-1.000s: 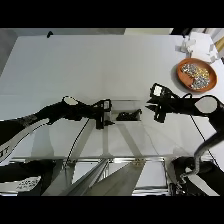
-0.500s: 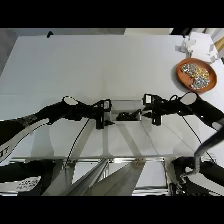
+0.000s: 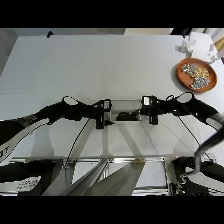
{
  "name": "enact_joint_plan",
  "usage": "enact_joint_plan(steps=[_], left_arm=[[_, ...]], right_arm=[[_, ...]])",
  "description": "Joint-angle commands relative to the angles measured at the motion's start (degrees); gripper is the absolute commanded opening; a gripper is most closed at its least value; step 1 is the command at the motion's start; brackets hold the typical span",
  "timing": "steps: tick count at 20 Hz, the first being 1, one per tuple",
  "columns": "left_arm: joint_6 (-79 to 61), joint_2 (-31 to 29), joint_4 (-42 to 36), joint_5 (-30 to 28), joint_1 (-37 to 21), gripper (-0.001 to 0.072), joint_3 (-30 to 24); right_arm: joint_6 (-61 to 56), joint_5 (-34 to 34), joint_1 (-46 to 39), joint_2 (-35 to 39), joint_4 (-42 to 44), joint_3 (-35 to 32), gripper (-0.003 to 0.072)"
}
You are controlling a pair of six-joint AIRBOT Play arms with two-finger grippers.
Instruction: Fold the box and place the chain.
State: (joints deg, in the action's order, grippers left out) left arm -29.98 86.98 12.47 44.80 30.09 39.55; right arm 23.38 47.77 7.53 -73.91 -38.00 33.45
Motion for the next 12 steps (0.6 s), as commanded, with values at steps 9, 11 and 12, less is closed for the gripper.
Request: enact_joint_plan(steps=[9,11,12], left_arm=[[0.0,0.0,0.02,0.0,0.02,0.0206,0.0],[0.0,0.0,0.02,0.02,0.02,0.0206,0.0],[0.0,0.0,0.02,0.02,0.02,0.0206,0.0]], right_arm=[[-29.68,0.96,-1.22,16.26,-11.08,-0.04,0.0014],[-34.01,1.11,2.56,19.47,-8.81,0.04,0.0014],[-35.69,1.05,5.27,19.96,-7.82,0.31,0.0014]])
